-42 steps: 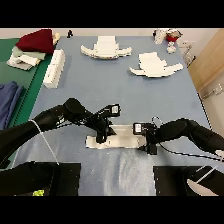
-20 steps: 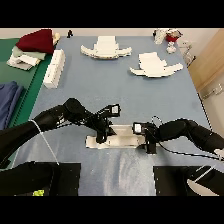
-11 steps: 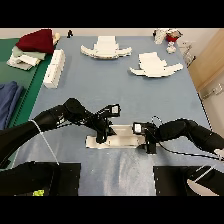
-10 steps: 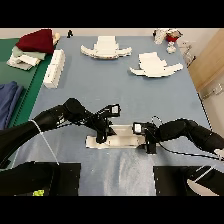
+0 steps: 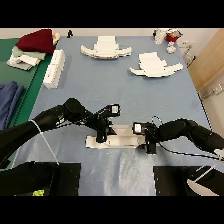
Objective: Fold the box.
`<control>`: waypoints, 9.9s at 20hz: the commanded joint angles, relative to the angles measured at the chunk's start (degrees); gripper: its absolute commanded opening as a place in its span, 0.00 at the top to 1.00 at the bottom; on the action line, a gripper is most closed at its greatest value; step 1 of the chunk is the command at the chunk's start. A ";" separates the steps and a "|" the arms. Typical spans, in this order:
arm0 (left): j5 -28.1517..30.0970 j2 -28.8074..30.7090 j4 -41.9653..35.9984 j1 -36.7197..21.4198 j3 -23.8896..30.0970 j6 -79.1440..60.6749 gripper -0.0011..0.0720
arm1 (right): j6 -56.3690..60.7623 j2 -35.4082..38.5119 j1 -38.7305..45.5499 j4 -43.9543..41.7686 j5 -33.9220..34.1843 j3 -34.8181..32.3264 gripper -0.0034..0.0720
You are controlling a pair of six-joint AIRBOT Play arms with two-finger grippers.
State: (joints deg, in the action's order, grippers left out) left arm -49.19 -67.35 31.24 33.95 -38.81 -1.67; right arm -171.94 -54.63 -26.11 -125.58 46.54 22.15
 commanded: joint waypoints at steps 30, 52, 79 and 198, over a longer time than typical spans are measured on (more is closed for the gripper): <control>-21.90 11.93 11.26 -8.13 1.03 53.94 0.96 | 0.00 -0.04 -0.02 0.02 0.00 0.02 0.26; 1.22 -10.14 0.83 -2.14 -4.55 62.86 0.96 | 0.00 -0.04 -0.02 0.02 -0.02 0.02 0.26; 3.30 30.73 21.42 2.36 14.27 24.79 0.02 | 0.00 -0.04 -0.02 0.02 -0.02 0.02 0.26; -7.10 -10.23 56.48 29.29 -16.50 156.17 0.43 | 0.00 -0.04 -0.02 0.02 -0.02 0.02 0.26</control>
State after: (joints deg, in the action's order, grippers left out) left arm -55.90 -75.92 87.26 63.07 -54.13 153.18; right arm -171.94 -54.65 -26.13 -125.56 46.54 22.13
